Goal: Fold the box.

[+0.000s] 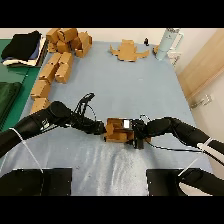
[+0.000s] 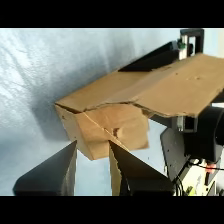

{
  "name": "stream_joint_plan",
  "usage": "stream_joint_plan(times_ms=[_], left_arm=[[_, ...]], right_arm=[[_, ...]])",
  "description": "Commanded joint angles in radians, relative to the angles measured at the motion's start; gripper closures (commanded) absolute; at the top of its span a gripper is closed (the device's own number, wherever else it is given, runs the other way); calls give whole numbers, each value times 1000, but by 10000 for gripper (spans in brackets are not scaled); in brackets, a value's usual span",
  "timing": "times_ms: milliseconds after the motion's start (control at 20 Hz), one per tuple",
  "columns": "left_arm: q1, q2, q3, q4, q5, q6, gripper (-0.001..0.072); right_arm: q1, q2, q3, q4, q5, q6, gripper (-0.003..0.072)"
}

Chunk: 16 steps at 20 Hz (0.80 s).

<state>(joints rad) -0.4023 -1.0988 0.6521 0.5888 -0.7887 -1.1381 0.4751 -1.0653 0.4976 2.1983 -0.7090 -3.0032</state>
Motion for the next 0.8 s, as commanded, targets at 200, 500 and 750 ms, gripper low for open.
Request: stream_joint_plan(times_ms=[200,500,750], left_arm=[[-45,-54,2,-6,11,-34,391],[-46,-66,2,-21,49,-31,391],[-47,-66,4,-20,48,-40,275]], right_arm=[[0,0,0,0,0,0,111],[0,0,0,0,0,0,111],[0,0,0,0,0,0,111]])
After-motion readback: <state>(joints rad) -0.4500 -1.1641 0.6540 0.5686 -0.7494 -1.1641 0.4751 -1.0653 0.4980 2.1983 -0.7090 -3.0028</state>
